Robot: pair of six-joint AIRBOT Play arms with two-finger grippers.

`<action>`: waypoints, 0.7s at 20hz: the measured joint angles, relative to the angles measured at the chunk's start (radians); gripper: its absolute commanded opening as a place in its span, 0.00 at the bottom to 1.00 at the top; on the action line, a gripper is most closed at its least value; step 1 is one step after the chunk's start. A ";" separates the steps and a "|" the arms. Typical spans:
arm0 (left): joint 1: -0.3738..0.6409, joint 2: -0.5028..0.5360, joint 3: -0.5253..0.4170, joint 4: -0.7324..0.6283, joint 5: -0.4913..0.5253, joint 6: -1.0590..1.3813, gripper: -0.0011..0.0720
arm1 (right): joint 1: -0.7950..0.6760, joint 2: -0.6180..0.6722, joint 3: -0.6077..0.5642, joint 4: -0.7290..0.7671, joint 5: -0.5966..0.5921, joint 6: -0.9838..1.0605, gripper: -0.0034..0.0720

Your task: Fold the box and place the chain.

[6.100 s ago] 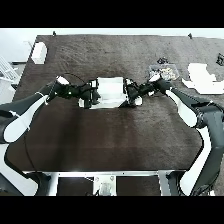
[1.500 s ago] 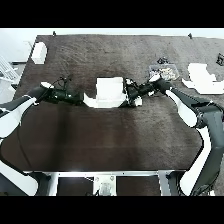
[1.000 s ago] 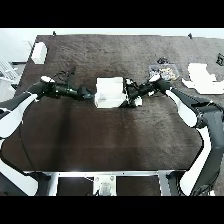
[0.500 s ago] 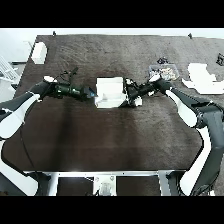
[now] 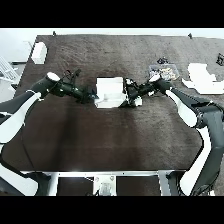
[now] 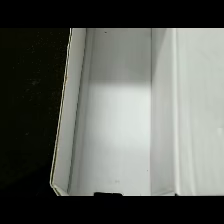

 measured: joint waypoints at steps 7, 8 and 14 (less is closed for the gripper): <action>-0.062 0.006 0.058 0.137 0.018 -0.216 0.58 | 0.000 0.000 0.000 0.000 0.000 0.000 0.72; -0.071 0.006 0.069 0.161 0.021 -0.245 0.58 | 0.000 0.000 0.000 0.000 0.000 0.000 0.72; -0.123 0.006 0.127 0.299 0.050 -0.388 0.58 | 0.000 0.000 0.000 0.000 0.000 0.000 0.72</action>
